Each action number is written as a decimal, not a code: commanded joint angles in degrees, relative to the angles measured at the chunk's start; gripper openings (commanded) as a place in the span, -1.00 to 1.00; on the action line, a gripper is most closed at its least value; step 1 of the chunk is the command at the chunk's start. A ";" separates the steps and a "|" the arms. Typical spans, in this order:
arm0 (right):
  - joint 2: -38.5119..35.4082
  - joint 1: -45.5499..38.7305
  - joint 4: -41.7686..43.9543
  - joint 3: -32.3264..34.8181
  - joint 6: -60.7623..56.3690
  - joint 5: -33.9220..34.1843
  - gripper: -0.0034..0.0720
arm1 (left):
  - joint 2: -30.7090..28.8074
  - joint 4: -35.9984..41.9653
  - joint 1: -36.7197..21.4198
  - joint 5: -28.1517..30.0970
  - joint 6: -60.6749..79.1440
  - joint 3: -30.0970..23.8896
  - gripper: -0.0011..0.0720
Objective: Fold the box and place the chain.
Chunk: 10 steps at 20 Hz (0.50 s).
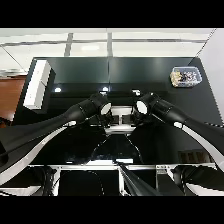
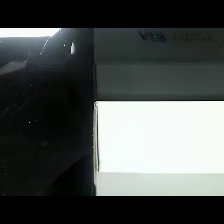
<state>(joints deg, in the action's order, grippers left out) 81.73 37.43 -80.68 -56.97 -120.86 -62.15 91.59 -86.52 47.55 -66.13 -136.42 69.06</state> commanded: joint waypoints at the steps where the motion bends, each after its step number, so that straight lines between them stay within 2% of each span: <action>1: -0.02 0.04 0.31 -0.02 -0.48 -0.79 -0.07 | -0.02 0.11 -0.04 -0.04 -0.13 0.04 -0.89; 9: 0.74 0.07 -0.57 -0.02 -0.48 -0.98 -0.11 | -0.02 0.00 -0.04 0.09 -0.13 0.04 -0.89; 10: 0.76 0.07 -0.61 -0.02 -0.46 -0.96 -0.61 | -0.02 0.00 -0.04 0.09 -0.13 0.04 -0.89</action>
<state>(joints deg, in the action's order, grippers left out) 82.24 37.45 -81.06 -56.93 -121.32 -62.94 91.57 -86.50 47.55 -66.11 -136.51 69.06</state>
